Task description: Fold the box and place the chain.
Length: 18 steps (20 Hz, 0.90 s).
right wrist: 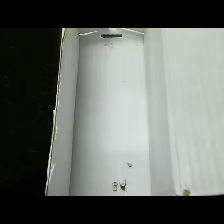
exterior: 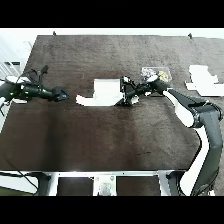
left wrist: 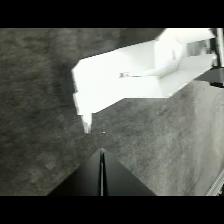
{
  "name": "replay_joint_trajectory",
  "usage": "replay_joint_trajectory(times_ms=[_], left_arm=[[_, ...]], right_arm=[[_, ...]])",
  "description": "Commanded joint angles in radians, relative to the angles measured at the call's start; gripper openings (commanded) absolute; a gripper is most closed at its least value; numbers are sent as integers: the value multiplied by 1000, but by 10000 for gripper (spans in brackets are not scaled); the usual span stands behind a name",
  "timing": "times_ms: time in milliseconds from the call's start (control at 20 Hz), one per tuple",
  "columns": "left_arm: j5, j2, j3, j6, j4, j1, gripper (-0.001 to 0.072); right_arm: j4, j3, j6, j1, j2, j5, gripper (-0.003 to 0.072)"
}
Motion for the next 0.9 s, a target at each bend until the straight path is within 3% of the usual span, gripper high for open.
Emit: replay_joint_trajectory(times_ms=[0, 300, 850], left_arm=[[30, -82, -1, 5, -19, 2, 17], [93, -137, 5, 17, -52, -25, 17], [180, -210, 60, -32, -58, -222, 18]], right_arm=[[0, 1, 0, 0, 0, 1, 541], [0, 1, 0, 0, 0, 1, 541], [0, 1, 0, 0, 0, 0, 541]])
